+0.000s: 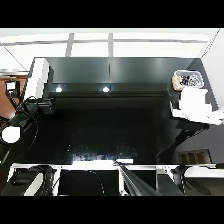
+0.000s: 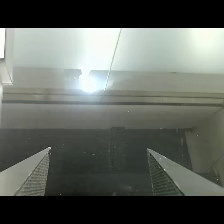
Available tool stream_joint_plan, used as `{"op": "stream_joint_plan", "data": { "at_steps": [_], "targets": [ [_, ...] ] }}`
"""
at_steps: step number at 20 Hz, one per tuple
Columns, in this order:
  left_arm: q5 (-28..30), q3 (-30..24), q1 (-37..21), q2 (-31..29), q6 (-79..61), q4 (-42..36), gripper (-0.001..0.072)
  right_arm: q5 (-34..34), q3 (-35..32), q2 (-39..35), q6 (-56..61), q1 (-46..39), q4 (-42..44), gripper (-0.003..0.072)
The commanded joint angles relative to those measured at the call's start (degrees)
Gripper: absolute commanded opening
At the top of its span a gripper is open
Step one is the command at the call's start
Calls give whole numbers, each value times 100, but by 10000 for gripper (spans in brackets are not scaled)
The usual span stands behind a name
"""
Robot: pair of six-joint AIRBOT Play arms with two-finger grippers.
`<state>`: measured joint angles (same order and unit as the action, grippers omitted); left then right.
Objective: Fold the box and place the chain.
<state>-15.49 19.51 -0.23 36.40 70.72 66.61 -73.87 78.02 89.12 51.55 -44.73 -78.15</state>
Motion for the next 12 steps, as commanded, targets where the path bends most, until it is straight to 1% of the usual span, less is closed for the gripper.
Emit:
{"op": "stream_joint_plan", "data": {
  "at_steps": [1,4,8,10,12],
  "targets": [
    [2,-2,2,4,0,0,711,-59,-306,-485,-278,-2,1150,6],
    [-35,-2,2,4,11,-7,711,-52,-957,-1075,-308,0,1917,6],
    [-555,-2,4,4,24,-83,711,-35,-2031,-1926,-363,120,2581,7],
    [-841,-2,20,20,24,-457,710,15,-2573,-2260,-385,334,2881,7],
    [-1045,-2,61,35,15,-861,711,-15,-3036,-2446,-387,675,3191,12]
  ]
}}
